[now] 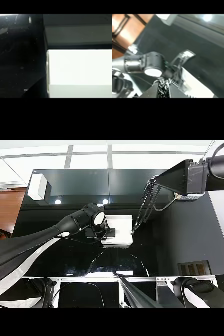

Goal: Fold the box and place the chain.

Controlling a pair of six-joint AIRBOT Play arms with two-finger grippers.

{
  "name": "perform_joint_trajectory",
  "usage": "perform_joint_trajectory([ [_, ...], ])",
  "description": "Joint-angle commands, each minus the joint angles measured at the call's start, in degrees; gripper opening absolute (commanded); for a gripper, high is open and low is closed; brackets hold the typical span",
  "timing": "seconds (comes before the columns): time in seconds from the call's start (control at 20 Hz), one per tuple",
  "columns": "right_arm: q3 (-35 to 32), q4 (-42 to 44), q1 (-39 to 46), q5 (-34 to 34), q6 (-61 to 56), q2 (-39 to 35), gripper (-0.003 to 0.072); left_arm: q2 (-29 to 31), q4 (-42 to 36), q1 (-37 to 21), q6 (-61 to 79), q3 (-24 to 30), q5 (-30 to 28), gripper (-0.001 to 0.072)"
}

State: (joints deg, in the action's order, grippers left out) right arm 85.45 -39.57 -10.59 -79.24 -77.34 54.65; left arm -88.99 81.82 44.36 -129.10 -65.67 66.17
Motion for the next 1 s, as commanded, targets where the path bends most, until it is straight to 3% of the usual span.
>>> perform_joint_trajectory([
  [0.0, -0.31, 2.36, -1.46, 1.40, 0.68, 0.24, 0.0010, 0.02, 0.00, -0.04, 0.00, 0.02, 0.02, 0.0029],
  [0.2, -9.46, 0.76, -3.61, 2.29, 0.70, 0.46, 0.0010, 0.02, 0.02, -0.04, 0.00, 0.02, 0.09, 0.0029],
  [0.55, -29.94, 0.68, -9.11, 14.23, 0.68, 2.27, 0.0010, 0.02, 0.17, -0.04, 0.00, 0.02, 0.07, 0.0028],
  [0.7, -33.09, -0.39, -10.82, 18.01, 0.66, 5.27, 0.0012, 0.02, 0.17, -0.04, 0.02, 0.02, 0.04, 0.0029],
  [0.95, -33.51, -6.23, -10.93, 18.21, 0.00, 7.78, 0.0020, 0.02, 0.17, -0.04, 0.00, 0.02, 0.04, 0.0029],
])
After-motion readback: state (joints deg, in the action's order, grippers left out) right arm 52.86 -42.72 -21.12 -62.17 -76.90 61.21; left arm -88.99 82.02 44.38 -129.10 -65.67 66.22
